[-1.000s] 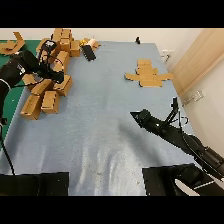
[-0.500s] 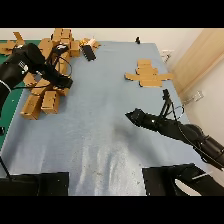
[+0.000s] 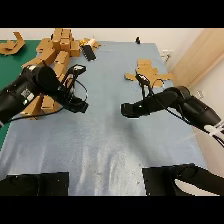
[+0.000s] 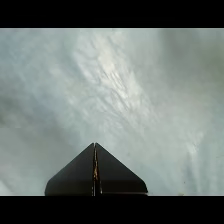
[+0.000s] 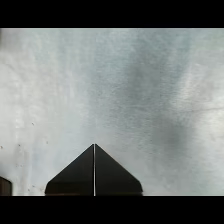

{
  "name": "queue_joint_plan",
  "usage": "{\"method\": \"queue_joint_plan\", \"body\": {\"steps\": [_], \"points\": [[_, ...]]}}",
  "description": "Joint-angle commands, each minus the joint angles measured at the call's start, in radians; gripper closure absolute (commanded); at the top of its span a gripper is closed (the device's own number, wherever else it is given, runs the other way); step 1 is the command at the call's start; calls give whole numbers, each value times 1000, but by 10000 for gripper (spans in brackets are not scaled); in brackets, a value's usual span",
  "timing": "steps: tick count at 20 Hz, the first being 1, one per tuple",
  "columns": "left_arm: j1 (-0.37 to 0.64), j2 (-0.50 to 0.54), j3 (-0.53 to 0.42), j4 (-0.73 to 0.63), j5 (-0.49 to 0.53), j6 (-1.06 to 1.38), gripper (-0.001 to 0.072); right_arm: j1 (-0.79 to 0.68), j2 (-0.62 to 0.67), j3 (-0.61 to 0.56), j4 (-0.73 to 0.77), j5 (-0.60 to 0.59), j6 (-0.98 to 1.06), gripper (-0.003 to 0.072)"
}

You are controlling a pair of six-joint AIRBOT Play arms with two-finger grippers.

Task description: Fold the box.

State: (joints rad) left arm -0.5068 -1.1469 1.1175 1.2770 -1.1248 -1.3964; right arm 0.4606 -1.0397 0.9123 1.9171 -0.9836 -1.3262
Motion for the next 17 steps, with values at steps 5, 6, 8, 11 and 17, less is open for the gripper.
{"method": "queue_joint_plan", "body": {"steps": [5, 6, 8, 11, 17], "points": [[-98, 111, -136, -2, 44, -82, 696, 0, -137, 122, -51, -120, -28, 684], [-98, 111, -136, -1, 43, -82, 696, 0, -137, 122, -51, -132, -28, 684], [-98, 111, -136, -2, 39, -82, 695, 0, -137, 122, -58, -143, -29, 684], [-98, 111, -136, -2, 41, -90, 696, 0, -137, 122, -60, -143, -28, 684], [-98, 111, -136, -2, 43, -89, 696, 0, -137, 122, -60, -143, -28, 684]]}}
